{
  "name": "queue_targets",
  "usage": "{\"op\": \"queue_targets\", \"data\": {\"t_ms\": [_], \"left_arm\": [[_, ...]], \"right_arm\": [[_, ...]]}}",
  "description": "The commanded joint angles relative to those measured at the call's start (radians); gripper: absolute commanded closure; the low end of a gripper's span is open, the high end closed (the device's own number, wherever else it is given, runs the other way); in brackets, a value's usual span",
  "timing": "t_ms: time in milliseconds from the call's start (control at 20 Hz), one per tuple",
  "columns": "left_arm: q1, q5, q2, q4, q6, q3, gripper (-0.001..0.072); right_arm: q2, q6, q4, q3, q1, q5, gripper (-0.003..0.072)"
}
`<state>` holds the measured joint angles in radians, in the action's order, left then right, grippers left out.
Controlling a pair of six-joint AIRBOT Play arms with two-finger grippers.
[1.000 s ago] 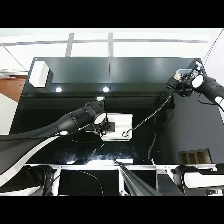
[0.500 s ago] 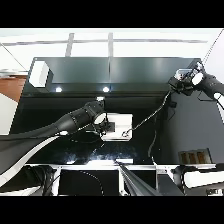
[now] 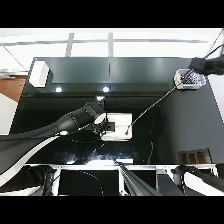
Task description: Fold the box and place the chain.
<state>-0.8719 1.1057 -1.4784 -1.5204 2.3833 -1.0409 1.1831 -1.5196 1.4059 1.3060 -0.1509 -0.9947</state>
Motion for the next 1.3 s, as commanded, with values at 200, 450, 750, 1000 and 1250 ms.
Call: {"op": "queue_targets", "data": {"t_ms": [200, 450, 750, 1000, 1250], "left_arm": [[-0.001, 0.005, 0.000, -0.008, 0.000, 0.000, 0.0675], [-0.001, 0.007, 0.000, -0.008, -0.001, 0.000, 0.0675], [-0.001, 0.006, 0.000, -0.008, 0.000, 0.000, 0.0674], [-0.001, 0.008, 0.000, -0.008, -0.001, 0.000, 0.0675], [-0.001, 0.007, 0.000, -0.008, -0.001, 0.000, 0.0675]], "right_arm": [[-0.409, 0.124, -0.291, 0.016, -0.002, -0.213, 0.0657], [-0.486, 0.166, -0.554, 0.014, 0.034, -0.416, 0.0653], [-0.487, 0.098, -0.557, -0.234, 0.355, -0.358, 0.0651], [-0.444, 0.046, -0.564, -0.498, 0.549, -0.079, 0.0651], [-0.306, 0.047, -0.566, -0.560, 0.666, 0.113, 0.0650]]}}
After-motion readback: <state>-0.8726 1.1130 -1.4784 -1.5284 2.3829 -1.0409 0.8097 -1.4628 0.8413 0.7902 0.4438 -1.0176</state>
